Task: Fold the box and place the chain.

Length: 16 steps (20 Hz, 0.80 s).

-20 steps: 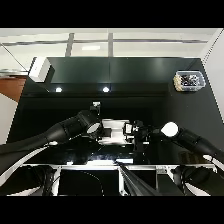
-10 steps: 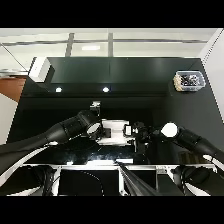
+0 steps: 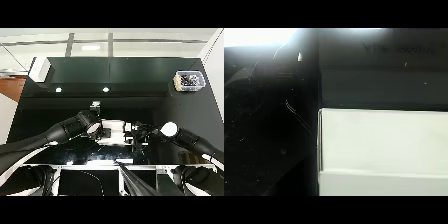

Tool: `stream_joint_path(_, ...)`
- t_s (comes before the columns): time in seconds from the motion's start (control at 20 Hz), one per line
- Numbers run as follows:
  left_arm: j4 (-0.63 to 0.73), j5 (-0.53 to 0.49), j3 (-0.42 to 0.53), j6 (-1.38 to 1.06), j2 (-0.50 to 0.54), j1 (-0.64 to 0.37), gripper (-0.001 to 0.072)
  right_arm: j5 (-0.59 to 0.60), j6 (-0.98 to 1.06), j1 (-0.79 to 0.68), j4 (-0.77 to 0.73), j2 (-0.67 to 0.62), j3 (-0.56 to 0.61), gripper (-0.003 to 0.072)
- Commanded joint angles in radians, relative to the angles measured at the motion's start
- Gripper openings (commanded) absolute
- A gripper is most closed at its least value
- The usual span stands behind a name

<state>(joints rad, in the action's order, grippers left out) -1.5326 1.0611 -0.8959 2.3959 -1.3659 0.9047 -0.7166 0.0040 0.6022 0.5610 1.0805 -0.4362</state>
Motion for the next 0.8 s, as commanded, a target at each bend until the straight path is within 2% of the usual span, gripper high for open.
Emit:
stream_joint_path(0.0,0.0,-0.005,0.0,0.001,0.0,-0.001,0.0027,0.029,0.001,0.002,-0.034,0.012,0.001,0.0483)
stream_joint_path(0.05,0.0,-0.004,0.0,0.001,0.0,-0.001,0.0027,0.045,0.0,0.001,-0.033,0.012,0.001,0.0484)
stream_joint_path(0.1,0.0,-0.004,0.0,0.001,0.0,-0.001,0.0027,0.049,0.0,0.001,-0.03,0.012,0.001,0.0299)
stream_joint_path(0.15,0.0,-0.004,0.0,0.001,0.0,-0.001,0.0027,0.049,0.0,0.001,-0.03,0.012,0.001,0.0258)
stream_joint_path(0.2,0.0,-0.004,0.0,0.001,0.0,-0.001,0.0027,0.048,0.0,0.001,-0.034,0.012,0.002,0.0425)
stream_joint_path(0.25,0.0,-0.004,0.0,0.001,0.0,-0.001,0.0027,0.048,0.001,0.001,-0.033,0.012,0.002,0.0389)
stream_joint_path(0.3,0.0,-0.004,0.0,0.001,0.0,-0.001,0.0027,0.048,0.001,0.001,-0.032,0.012,0.002,0.0128)
stream_joint_path(0.35,0.0,-0.004,0.0,0.001,0.0,-0.001,0.0027,0.048,0.002,0.0,-0.032,0.012,0.002,0.004)
stream_joint_path(0.4,0.0,-0.004,0.0,0.001,0.0,-0.001,0.0027,0.047,0.04,-0.006,-0.031,0.005,0.002,0.0041)
stream_joint_path(0.5,0.001,-0.004,0.0,0.001,0.0,0.0,0.0027,0.008,0.252,-0.047,0.031,-0.038,-0.009,0.0041)
stream_joint_path(0.65,0.008,-0.005,0.0,0.001,0.0,0.0,0.0028,-0.171,0.622,-0.185,0.207,-0.143,-0.055,0.0041)
stream_joint_path(0.75,0.008,-0.005,0.0,0.001,0.0,0.0,0.0028,-0.304,0.856,-0.332,0.294,-0.211,-0.077,0.0041)
